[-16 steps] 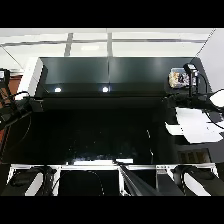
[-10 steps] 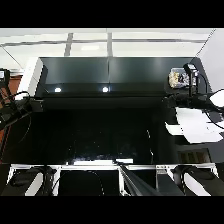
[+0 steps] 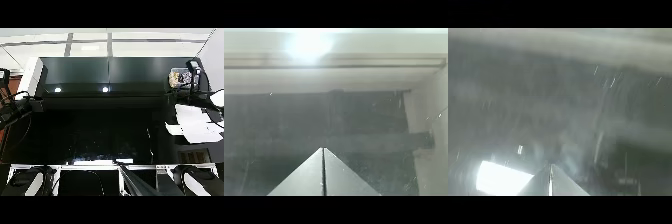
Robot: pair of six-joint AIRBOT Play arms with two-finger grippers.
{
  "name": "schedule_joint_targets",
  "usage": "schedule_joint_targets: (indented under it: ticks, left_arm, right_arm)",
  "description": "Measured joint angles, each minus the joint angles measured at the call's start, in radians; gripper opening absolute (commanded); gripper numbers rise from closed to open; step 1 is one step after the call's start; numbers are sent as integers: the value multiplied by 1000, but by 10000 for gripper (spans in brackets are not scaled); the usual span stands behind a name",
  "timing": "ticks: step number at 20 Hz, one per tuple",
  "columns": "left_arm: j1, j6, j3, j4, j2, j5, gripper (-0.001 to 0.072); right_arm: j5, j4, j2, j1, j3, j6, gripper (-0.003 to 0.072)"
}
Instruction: Fold the box and place the chain.
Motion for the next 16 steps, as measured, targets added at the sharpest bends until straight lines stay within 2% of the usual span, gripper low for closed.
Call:
schedule_joint_targets:
  ticks: [4,5,6,7,9,11,13,16]
  left_arm:
    - [-1,-4,0,-16,-3,101,31]
    - [-1,-7,0,-19,-7,136,188]
    - [-1,-8,0,-24,-15,165,627]
    - [-3,-9,0,-32,-27,190,705]
    - [-13,-9,0,-44,-58,217,704]
    - [-27,13,7,-51,-92,186,703]
    - [-41,31,14,-53,-124,122,702]
    - [-50,23,21,-53,-160,28,702]
  right_arm:
    - [-117,108,0,1,0,-3,18]
    - [-143,139,0,1,0,-3,301]
    - [-171,157,-1,2,0,-3,708]
    - [-201,168,-3,2,0,-4,716]
    - [-236,151,-8,-7,0,-1,715]
    - [-235,27,-20,-70,15,90,707]
    - [-190,-173,-46,-208,53,241,707]
    - [-87,-387,-127,-550,150,392,707]
